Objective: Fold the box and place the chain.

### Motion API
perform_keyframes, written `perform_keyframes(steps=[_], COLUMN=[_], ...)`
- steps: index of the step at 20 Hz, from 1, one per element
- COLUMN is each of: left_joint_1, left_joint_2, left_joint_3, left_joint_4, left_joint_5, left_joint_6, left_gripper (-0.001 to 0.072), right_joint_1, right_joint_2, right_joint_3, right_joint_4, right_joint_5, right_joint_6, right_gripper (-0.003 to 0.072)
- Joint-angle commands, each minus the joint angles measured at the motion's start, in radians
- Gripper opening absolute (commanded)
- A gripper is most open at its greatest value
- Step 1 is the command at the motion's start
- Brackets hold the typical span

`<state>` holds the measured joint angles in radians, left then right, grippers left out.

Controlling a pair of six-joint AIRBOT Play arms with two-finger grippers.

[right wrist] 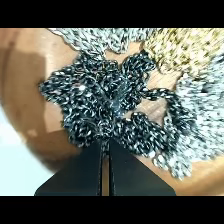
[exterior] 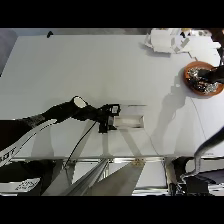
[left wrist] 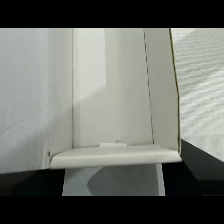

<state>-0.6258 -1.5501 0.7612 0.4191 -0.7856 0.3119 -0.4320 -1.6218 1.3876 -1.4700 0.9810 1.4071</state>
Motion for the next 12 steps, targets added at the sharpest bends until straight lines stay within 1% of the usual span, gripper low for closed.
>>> perform_keyframes(steps=[1,7,9,11,12], left_joint_1=[0.001,0.001,0.001,0.001,0.001], left_joint_2=[0.0,0.0,0.0,0.0,0.0], left_joint_3=[0.0,0.0,0.0,0.0,0.0], left_joint_4=[0.0,0.0,0.0,0.0,0.0], left_joint_5=[0.0,0.0,0.0,0.0,0.0], left_joint_6=[0.0,0.0,0.0,0.0,0.0], left_gripper=[0.0144,0.0144,0.0144,0.0144,0.0144], right_joint_1=[0.0,0.001,0.001,0.001,0.001], right_joint_2=[0.107,0.312,0.325,0.296,0.267], right_joint_3=[0.0,0.0,0.0,-0.002,-0.002], right_joint_4=[0.003,0.036,0.035,0.042,0.042], right_joint_5=[0.024,0.129,0.132,0.134,0.129], right_joint_6=[-0.051,-0.133,-0.133,-0.132,-0.124], right_gripper=[0.0016,0.0016,0.0016,0.0023,0.0104])
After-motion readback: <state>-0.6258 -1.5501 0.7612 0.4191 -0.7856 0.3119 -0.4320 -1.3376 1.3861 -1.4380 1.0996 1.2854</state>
